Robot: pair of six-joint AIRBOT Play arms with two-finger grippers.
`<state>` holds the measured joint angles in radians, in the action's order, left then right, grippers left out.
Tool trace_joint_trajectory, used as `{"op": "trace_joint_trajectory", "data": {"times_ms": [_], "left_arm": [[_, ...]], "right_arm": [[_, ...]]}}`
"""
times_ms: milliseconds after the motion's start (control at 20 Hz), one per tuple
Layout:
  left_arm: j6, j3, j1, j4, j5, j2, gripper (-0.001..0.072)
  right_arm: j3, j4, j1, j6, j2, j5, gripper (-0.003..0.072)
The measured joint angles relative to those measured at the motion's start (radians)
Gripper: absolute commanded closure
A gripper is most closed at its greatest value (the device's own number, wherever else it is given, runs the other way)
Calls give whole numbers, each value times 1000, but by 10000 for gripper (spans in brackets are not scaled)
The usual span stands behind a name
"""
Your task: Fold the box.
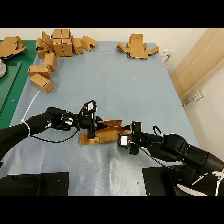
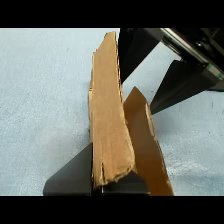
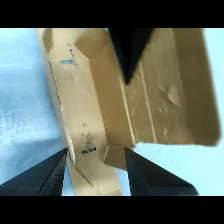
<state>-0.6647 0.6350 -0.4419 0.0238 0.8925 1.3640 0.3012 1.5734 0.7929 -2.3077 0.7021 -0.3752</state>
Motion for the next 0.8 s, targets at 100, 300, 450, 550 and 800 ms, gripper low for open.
{"op": "trace_joint_trajectory", "data": {"times_ms": [100,300,450,550,800], "left_arm": [[0,0,0,0,0,0,695],[0,0,0,0,0,0,695],[0,0,0,0,0,0,695],[0,0,0,0,0,0,695],[0,0,0,0,0,0,695]], "right_arm": [[0,-2,-19,9,0,3,104],[0,-7,-46,17,1,26,104],[0,-3,-54,10,3,45,104],[0,22,-57,-17,7,57,104],[11,177,-77,-171,53,72,104]]}}
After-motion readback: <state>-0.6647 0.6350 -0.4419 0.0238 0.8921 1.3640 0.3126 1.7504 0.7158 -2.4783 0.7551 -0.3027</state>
